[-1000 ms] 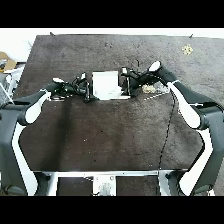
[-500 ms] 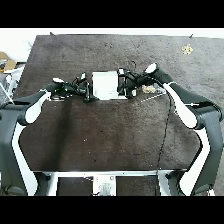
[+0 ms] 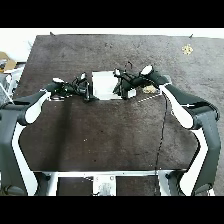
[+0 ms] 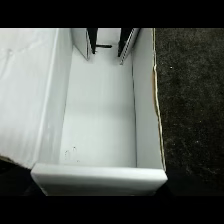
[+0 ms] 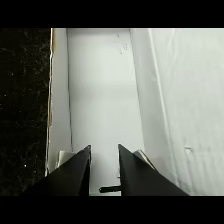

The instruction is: Fold the box and place the chain.

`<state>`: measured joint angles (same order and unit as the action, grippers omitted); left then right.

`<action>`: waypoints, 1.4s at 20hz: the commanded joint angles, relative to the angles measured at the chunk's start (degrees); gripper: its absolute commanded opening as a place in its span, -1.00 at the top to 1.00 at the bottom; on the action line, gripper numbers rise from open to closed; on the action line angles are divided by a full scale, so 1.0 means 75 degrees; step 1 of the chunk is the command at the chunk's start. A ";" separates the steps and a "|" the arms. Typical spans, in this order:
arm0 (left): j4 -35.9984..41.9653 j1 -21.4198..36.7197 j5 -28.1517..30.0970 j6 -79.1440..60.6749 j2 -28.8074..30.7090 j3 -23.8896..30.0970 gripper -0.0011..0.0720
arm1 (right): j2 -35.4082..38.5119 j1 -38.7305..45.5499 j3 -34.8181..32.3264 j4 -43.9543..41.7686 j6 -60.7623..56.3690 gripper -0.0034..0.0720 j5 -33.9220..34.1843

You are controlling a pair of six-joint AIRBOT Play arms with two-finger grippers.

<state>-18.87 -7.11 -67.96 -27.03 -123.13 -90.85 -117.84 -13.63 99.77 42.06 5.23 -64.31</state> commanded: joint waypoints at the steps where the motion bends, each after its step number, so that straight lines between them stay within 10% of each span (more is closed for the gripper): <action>1: 0.0000 0.0003 0.0003 0.0003 0.0003 0.0003 0.19 | -0.0006 -0.0023 -0.0003 0.0079 0.0017 0.35 0.0099; 3: 0.0000 0.0003 0.0003 0.0003 0.0003 0.0003 0.19 | -0.0006 -0.0020 -0.0003 0.0079 0.0020 -0.33 0.0096; 6: 0.0000 0.0003 0.0003 0.0003 0.0003 0.0003 0.19 | -0.0003 -0.0020 -0.0003 0.0082 0.0020 -0.43 0.0038; 7: 0.0000 0.0003 0.0003 0.0003 0.0003 0.0003 0.19 | -0.0003 -0.0015 -0.0003 0.0085 0.0015 -0.80 0.0038; 11: 0.0000 0.0003 0.0003 0.0003 0.0003 0.0003 0.19 | 0.0058 0.0026 0.0000 0.0388 -0.0353 -0.22 0.0000; 15: 0.0000 0.0003 0.0000 0.0003 0.0003 0.0003 0.19 | 0.0481 0.0137 0.0015 0.1183 -0.2028 0.88 -0.0525; 28: 0.0000 0.0003 0.0003 0.0003 0.0003 0.0003 0.19 | 0.1766 0.2124 -0.0353 0.1580 -0.8883 0.89 -0.1431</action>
<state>-18.85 -7.11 -67.94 -26.94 -123.13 -90.85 -105.10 -0.91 98.72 55.16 -52.38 -73.65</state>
